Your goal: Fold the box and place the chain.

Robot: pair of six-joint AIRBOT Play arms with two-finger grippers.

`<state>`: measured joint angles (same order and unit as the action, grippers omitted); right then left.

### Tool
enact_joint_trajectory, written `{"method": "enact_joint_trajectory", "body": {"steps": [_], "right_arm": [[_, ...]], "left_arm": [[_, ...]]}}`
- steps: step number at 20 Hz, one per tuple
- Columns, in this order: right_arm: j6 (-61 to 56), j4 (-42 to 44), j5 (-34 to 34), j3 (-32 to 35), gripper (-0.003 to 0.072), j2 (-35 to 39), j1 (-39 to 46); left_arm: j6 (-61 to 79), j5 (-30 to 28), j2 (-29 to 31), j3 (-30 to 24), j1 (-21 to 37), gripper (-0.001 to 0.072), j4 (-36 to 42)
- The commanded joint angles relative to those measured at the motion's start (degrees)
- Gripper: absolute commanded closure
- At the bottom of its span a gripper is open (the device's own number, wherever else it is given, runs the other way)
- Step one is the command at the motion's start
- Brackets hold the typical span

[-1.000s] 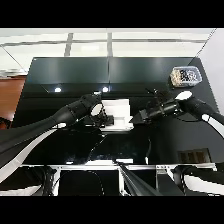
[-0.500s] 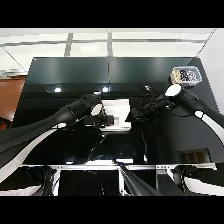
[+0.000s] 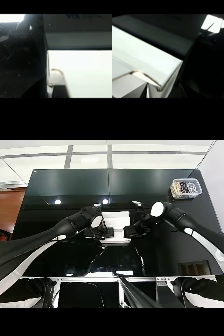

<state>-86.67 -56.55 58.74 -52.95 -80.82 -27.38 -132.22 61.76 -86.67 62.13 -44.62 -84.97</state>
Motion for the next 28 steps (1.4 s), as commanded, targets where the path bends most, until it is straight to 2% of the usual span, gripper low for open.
{"method": "enact_joint_trajectory", "body": {"steps": [1, 6, 8, 10, 14, 20, 26, 27, 28], "right_arm": [[-9.6, -9.9, -2.4, -0.7, 0.0253, 0.0, -3.9], [-16.6, -15.8, -2.0, -4.1, 0.0254, -0.1, -5.6], [-22.1, -17.4, -2.8, -4.8, 0.0322, -0.4, -6.8], [-23.8, -18.1, -2.0, -6.1, 0.0322, -1.0, -8.3], [-29.5, -25.0, 1.4, -7.9, 0.0322, -1.1, -11.1], [-33.5, -25.9, 5.2, -7.9, 0.0325, -1.7, -11.3], [-35.5, -24.6, 5.3, -7.9, 0.0326, -3.3, -11.3], [-35.7, -24.5, 5.1, -7.9, 0.0333, -3.5, -11.3], [-35.7, -24.5, 5.1, -7.9, 0.0438, -3.7, -11.3]], "left_arm": [[0.0, 0.0, 0.0, 0.0, 0.0, 0.0679, 0.0], [0.0, 0.0, 0.0, 0.0, 0.0, 0.0679, 0.0], [0.0, 0.0, 0.0, 0.0, 0.0, 0.0679, 0.0], [0.0, -0.7, 0.0, 0.0, 0.0, 0.0679, -0.1], [0.0, -1.2, 0.0, 0.0, 0.0, 0.0679, 0.0], [0.0, -1.1, 0.0, 0.0, 0.0, 0.0679, 0.0], [0.0, -1.0, 0.0, 0.0, 0.0, 0.0679, 0.0], [0.0, -1.0, 0.0, 0.0, 0.0, 0.0679, 0.0], [0.0, -1.0, 0.0, 0.0, 0.0, 0.0679, 0.0]]}}
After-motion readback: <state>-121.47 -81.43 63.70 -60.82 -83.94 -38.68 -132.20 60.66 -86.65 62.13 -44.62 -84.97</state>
